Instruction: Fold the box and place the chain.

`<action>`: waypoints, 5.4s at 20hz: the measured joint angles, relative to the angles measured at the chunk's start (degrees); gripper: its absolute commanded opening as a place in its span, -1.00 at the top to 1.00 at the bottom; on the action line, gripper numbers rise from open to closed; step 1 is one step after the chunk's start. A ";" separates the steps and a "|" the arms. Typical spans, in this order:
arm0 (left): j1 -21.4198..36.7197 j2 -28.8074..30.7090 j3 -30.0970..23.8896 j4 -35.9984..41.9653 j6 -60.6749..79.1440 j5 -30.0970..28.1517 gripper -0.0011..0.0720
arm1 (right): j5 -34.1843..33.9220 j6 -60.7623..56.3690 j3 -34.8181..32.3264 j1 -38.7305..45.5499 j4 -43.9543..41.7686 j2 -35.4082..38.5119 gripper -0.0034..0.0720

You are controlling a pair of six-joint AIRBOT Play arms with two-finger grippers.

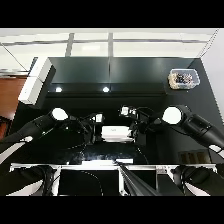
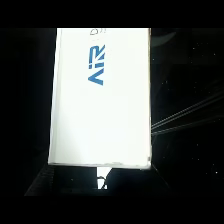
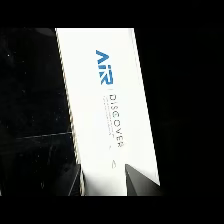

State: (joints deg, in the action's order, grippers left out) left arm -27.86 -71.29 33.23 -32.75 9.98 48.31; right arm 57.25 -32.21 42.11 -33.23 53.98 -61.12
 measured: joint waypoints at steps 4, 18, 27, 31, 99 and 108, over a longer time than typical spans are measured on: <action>0.00 0.00 0.00 0.00 0.00 0.00 -0.09 | 0.33 -0.44 0.00 0.00 -0.02 0.35 0.08; 0.00 0.00 0.00 0.02 -0.04 -0.07 -0.12 | -1.92 -0.61 -1.07 -0.07 -0.11 0.26 0.07; 0.00 0.00 0.00 0.07 -0.09 -0.22 -0.12 | -4.48 -0.85 -1.77 -0.07 -0.57 0.20 0.07; 0.00 0.00 0.00 0.04 -0.02 -0.24 -0.11 | -6.21 -1.14 -1.81 -0.07 -2.38 0.13 0.07; 0.00 0.00 0.00 0.00 0.15 -0.02 -0.12 | -0.74 -25.92 -5.01 8.07 -33.97 -12.07 0.88; 0.00 0.00 0.00 -0.07 0.15 0.00 -0.11 | -1.97 -25.33 -5.01 7.21 -32.87 -14.23 0.88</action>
State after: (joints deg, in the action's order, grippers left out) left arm -27.86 -71.29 33.23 -32.82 10.13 48.31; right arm 55.29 -57.54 37.10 -26.02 21.10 -75.35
